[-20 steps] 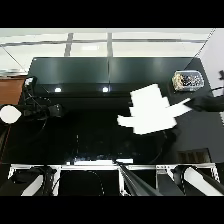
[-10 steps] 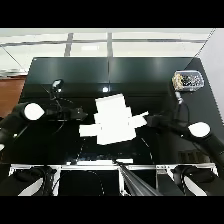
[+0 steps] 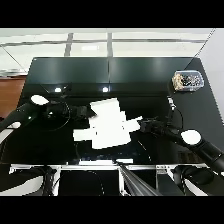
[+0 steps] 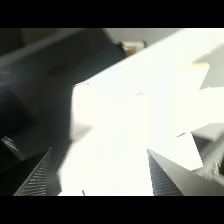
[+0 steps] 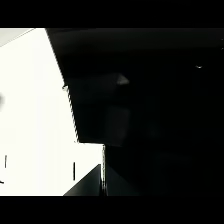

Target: Fold the box and place the chain.

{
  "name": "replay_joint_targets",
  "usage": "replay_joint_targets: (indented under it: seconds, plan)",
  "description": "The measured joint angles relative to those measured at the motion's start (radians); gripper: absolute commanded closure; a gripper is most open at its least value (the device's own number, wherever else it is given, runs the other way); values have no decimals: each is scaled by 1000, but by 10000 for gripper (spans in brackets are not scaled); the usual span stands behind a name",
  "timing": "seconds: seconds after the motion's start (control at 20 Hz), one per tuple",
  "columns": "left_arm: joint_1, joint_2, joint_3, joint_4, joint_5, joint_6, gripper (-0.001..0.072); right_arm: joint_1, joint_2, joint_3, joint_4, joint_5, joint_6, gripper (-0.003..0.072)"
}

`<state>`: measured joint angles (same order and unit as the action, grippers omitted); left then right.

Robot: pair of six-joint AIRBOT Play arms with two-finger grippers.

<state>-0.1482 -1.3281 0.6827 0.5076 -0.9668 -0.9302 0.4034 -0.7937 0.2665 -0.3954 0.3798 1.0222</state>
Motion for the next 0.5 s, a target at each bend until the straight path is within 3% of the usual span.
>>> replay_joint_targets:
  seconds: [0.2,0.35,0.4,0.5]
  plan:
    - [14,-115,56,-33,-70,136,5,5,0,-1,-3,15,0,672]
    - [16,-210,119,-50,-215,262,27,5,0,-1,-4,19,0,672]
    - [16,-236,136,-54,-264,301,45,5,0,-1,-5,19,0,671]
    - [11,-281,164,-59,-337,359,167,5,0,-1,-5,21,0,671]
